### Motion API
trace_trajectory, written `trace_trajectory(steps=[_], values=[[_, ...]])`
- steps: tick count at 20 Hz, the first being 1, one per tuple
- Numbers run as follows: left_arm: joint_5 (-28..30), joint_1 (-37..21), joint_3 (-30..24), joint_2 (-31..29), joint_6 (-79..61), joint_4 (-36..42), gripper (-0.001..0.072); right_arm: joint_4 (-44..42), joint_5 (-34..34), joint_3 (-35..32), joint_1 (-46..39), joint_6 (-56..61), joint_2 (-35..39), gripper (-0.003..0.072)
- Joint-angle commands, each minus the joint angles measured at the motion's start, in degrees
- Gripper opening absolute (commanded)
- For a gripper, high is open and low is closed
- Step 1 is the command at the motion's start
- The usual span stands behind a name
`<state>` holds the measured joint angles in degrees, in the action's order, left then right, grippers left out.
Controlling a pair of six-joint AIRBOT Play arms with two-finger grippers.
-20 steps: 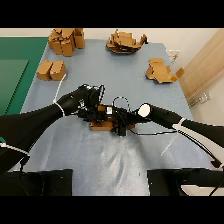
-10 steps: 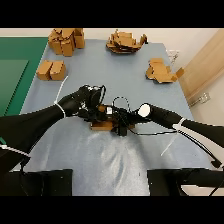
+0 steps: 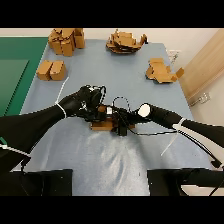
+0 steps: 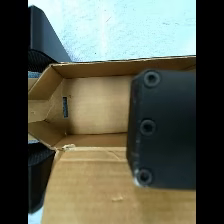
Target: Fold the box.
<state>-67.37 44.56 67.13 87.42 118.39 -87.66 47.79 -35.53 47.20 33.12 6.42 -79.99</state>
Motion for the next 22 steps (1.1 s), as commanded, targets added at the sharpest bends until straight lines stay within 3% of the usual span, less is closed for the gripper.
trace_trajectory(steps=[1, 2, 4, 10, 11, 12, 13, 22], values=[[-1.8, 0.0, 0.0, 0.0, -0.7, -1.3, 0.0096, -0.1, 0.0, 0.0, 0.0, 0.0, 0.0, 0.0387], [-1.8, 0.0, 0.0, 0.0, -0.7, -1.2, 0.0096, -0.1, 0.0, 0.0, 0.0, 0.0, 0.0, 0.0387], [-1.8, 0.1, 0.0, 0.0, -1.0, -1.1, 0.0017, -0.1, 0.0, 0.0, 0.0, 0.0, 0.0, 0.0387], [-1.9, 0.1, 0.0, -0.1, -1.0, -0.2, 0.0019, -0.1, 0.0, 0.0, 0.0, 0.0, 0.0, 0.0387], [-2.1, 0.1, 0.0, -0.1, -1.0, 0.0, 0.0064, -0.1, 0.0, 0.0, 0.0, 0.0, 0.0, 0.0387], [-2.1, 0.1, 0.0, -0.1, -1.0, -0.1, 0.0380, -0.1, 0.0, 0.0, 0.0, 0.0, 0.0, 0.0387], [-2.1, 0.1, 0.0, -0.2, -0.9, -0.1, 0.0488, -0.1, 0.0, 0.0, 0.0, 0.0, 0.0, 0.0387], [-1.3, -1.1, 0.0, -6.1, -0.3, -2.5, 0.0492, -0.1, 0.0, 0.0, 0.0, 0.0, 0.0, 0.0387]])
